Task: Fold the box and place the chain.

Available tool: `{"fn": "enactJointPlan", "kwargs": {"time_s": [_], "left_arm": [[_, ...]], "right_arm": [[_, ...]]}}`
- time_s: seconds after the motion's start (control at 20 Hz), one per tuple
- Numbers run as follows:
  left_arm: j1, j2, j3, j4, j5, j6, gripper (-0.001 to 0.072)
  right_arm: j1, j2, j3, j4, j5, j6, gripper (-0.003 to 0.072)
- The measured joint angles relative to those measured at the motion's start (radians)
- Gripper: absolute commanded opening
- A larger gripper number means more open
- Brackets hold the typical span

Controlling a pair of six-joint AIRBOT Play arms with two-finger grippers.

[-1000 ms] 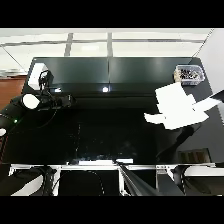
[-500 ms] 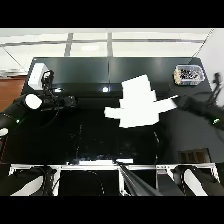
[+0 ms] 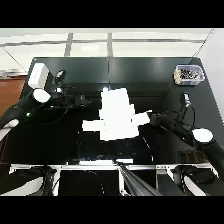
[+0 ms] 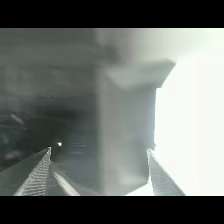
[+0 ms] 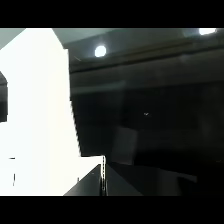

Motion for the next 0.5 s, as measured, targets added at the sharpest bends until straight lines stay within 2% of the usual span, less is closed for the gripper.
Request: {"fn": "enactJointPlan", "kwargs": {"time_s": [0.15,0.5], "left_arm": [[0.029,-0.146,0.090,-0.186,-0.174,0.151,0.0705],[0.016,-0.436,0.288,-0.312,-0.454,0.274,0.0705]], "right_arm": [[0.031,0.002,-0.008,0.005,-0.030,0.011,0.0012],[0.050,0.003,-0.013,0.007,-0.042,0.018,0.0012]]}}
